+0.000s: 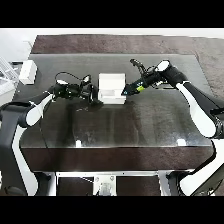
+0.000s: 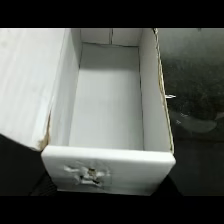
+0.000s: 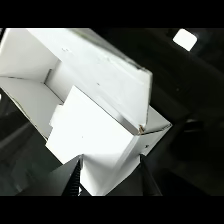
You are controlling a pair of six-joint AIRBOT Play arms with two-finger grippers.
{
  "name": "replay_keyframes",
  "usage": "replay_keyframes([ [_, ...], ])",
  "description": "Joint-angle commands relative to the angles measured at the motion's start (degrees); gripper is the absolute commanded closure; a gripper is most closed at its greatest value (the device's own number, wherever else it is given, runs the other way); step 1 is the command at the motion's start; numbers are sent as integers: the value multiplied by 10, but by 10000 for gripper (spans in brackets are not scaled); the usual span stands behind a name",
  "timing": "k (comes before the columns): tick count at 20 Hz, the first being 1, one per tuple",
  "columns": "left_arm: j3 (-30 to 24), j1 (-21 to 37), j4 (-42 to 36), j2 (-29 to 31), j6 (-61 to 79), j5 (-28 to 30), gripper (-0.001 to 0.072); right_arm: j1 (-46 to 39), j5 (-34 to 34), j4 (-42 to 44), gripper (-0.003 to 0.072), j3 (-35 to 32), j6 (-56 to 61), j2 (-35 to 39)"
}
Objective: Fold the box and place the chain.
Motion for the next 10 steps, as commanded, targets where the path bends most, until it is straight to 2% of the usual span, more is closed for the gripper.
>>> replay_keyframes([
  [1,0,0,0,0,0,0,188,15,1,-59,238,15,51,0],
  [6,0,0,0,0,0,0,187,41,0,-104,239,42,110,0],
  [10,0,0,0,0,0,0,188,68,0,-180,239,55,162,0],
])
